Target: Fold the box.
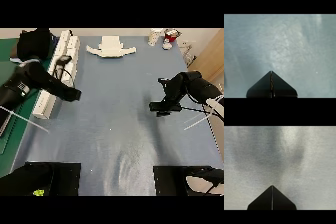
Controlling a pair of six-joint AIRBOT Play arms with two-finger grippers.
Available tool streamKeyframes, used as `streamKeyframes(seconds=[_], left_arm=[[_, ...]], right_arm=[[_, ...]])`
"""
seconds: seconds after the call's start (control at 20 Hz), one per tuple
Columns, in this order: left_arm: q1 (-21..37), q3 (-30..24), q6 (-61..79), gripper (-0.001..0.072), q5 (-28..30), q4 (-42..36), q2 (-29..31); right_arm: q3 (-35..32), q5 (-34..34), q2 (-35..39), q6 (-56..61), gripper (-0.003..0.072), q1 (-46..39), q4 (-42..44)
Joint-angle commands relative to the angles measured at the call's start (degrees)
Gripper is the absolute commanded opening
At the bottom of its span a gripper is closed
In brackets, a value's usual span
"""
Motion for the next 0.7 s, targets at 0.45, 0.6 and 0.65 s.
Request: streamKeyframes(seconds=[0.45,0.6,0.65], left_arm=[[-16.85,-12.37,-10.56,0.0013,7.87,-0.2,1.77],[-16.85,-12.39,-10.56,0.0013,7.87,-0.2,1.77],[-16.85,-12.37,-10.56,0.0013,7.87,-0.2,1.77]], right_arm=[[0.04,0.02,-0.04,0.0,0.0004,-0.02,0.0],[0.04,0.02,-0.04,0.02,0.0004,-0.02,0.0],[0.04,0.02,-0.04,0.02,0.0004,-0.02,0.0]])
